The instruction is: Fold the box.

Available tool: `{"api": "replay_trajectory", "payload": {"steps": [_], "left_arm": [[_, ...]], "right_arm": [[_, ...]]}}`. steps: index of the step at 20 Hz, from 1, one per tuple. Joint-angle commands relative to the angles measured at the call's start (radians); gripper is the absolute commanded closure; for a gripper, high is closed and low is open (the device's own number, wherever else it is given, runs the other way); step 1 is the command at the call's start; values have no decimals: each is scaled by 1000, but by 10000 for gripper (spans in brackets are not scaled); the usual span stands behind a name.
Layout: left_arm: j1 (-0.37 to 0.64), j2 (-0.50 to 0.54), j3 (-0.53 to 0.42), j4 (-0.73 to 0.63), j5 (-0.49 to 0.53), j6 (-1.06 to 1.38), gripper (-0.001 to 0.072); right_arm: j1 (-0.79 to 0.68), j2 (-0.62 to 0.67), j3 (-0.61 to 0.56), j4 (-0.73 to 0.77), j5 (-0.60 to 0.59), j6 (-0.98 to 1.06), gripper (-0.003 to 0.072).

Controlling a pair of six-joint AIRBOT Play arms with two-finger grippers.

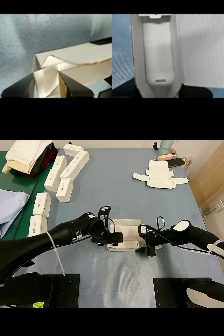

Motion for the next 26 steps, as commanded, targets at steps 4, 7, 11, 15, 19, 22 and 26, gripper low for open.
{"api": "replay_trajectory", "payload": {"steps": [4,7,11,15,19,22,26], "left_arm": [[-28,-88,94,23,-107,-66,297],[-28,-97,95,26,-117,-76,295],[-30,-99,104,84,-185,-154,298],[-29,-102,135,137,-204,-195,307],[-30,-154,177,155,-270,-197,308],[-30,-207,224,168,-295,-197,374],[-36,-253,286,201,-333,-197,376]], "right_arm": [[0,0,0,0,0,-1,177],[0,0,0,0,0,-1,177],[0,0,0,0,0,-1,177],[0,0,0,0,0,-1,177],[0,0,0,0,0,-1,178],[0,0,0,0,0,-1,177],[0,0,0,0,0,-1,177]]}}
